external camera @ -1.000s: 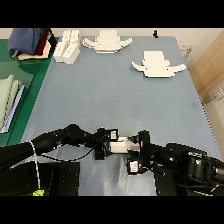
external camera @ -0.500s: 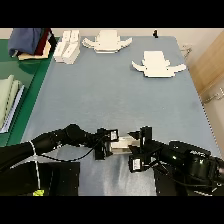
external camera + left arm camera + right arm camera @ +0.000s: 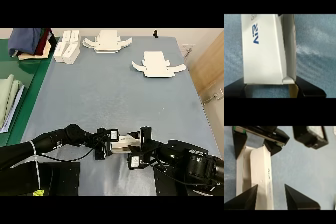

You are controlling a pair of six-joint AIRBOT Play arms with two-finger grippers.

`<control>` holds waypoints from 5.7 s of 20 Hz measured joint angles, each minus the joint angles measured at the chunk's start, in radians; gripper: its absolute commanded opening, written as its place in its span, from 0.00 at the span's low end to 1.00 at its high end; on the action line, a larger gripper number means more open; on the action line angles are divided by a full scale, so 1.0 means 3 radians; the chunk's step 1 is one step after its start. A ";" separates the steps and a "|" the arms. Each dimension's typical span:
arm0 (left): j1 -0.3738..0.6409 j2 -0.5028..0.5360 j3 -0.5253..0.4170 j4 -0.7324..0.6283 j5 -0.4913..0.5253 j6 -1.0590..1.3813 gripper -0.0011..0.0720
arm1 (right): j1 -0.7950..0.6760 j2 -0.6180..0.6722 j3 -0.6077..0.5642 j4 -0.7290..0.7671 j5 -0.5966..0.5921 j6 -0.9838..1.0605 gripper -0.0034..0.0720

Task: Fold the box.

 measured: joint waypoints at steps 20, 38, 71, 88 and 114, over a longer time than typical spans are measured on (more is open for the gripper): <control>-0.0004 0.0000 0.0000 0.0003 -0.0015 0.0008 0.67 | 0.0005 -0.0013 0.0001 0.0916 0.0079 -0.0374 0.73; -0.0004 0.0000 0.0000 0.0001 -0.0010 0.0000 0.67 | -0.0001 0.0206 0.0003 0.1101 0.0114 -0.0354 0.05; -0.0004 0.0000 0.0000 0.0004 -0.0008 0.0003 0.67 | -0.0001 -0.0308 -0.0001 0.1242 0.0140 -0.0351 0.05; -0.0004 0.0000 0.0000 -0.0004 -0.0015 -0.0005 0.67 | -0.0001 0.0024 -0.0003 0.1200 0.0234 -0.0352 0.05; -0.0004 0.0000 0.0000 0.0001 -0.0010 0.0000 0.67 | 0.0445 -0.0107 -0.0097 0.0407 -0.0264 -0.0219 0.05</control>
